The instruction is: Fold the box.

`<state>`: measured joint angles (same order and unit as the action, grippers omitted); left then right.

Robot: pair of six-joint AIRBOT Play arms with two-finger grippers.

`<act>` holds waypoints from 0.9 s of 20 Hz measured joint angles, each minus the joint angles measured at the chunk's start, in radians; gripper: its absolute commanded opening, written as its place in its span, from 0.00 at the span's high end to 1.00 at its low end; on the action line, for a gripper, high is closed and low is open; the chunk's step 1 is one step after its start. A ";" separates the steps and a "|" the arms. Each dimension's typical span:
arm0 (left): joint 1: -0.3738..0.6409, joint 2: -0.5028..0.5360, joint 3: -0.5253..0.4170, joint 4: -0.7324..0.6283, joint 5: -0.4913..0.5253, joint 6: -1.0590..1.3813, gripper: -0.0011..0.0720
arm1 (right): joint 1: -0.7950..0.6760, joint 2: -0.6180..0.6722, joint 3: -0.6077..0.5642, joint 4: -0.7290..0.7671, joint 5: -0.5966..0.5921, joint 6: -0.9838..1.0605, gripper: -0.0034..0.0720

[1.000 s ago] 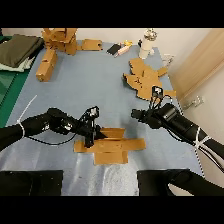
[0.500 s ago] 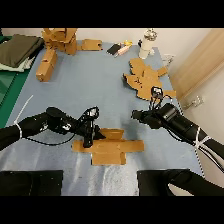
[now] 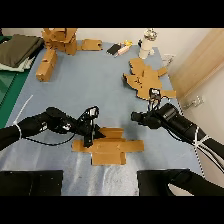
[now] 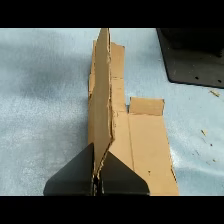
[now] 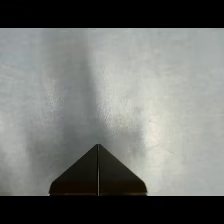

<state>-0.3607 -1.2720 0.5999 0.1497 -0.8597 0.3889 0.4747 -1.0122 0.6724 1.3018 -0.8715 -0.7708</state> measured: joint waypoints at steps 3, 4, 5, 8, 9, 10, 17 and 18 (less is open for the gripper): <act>0.000 0.000 0.000 0.002 0.005 -0.008 0.97 | 0.000 0.000 0.000 0.072 -0.151 -0.098 0.95; 0.000 0.000 0.000 0.003 0.005 -0.010 0.97 | 0.003 0.002 0.000 0.108 -0.210 -0.145 0.95; 0.000 0.000 0.000 0.003 0.005 -0.011 0.97 | 0.011 0.006 0.000 0.158 -0.269 -0.200 0.95; 0.000 0.000 0.000 0.003 0.004 -0.012 0.97 | 0.074 0.033 0.000 0.273 -0.378 -0.312 0.95; 0.000 0.000 0.000 0.003 0.005 -0.012 0.97 | 0.109 0.047 0.000 0.288 -0.395 -0.329 0.95; 0.000 0.000 0.000 0.003 0.004 -0.012 0.97 | 0.145 0.064 0.000 0.290 -0.402 -0.332 0.95; 0.000 0.000 0.000 0.004 0.003 -0.013 0.97 | 0.512 0.186 -0.021 0.138 -0.323 -0.273 0.95; 0.000 0.000 0.000 0.004 0.004 -0.013 0.97 | 0.583 0.194 -0.037 0.117 -0.303 -0.269 0.95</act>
